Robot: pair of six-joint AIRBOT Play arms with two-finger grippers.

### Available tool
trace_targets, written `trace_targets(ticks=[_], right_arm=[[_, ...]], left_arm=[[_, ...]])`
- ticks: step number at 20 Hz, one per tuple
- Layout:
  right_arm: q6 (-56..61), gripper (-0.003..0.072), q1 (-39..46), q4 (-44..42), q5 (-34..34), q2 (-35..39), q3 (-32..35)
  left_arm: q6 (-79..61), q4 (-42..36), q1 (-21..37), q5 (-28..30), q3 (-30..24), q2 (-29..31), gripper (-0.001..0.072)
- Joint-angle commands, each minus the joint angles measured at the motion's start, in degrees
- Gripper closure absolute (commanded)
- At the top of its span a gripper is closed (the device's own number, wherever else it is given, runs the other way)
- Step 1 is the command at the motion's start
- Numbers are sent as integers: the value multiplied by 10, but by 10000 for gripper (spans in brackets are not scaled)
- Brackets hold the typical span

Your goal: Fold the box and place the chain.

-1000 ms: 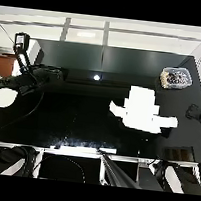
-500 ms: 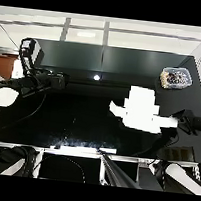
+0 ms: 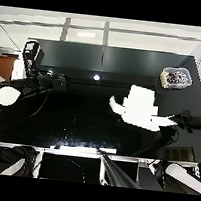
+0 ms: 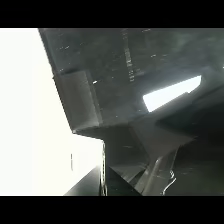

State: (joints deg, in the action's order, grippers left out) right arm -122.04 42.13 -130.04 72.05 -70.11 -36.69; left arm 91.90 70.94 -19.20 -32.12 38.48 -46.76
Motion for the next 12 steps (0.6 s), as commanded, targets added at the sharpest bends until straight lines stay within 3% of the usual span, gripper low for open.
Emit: trace_targets(ticks=[1, 5, 9, 12], right_arm=[[-12, 665, -50, -16, 14, 10, 0], [-16, 665, -200, -82, -14, 61, 0], [15, 665, -358, -94, -103, 153, 3], [43, 665, -436, -92, -171, 236, 26]], left_arm=[[-2, -27, -1, -8, 0, -2, 15], [-15, -26, -2, -21, 0, -2, 26], [-15, -38, -2, -28, 0, -7, 25], [-15, -91, -6, -60, 0, -33, 25]])
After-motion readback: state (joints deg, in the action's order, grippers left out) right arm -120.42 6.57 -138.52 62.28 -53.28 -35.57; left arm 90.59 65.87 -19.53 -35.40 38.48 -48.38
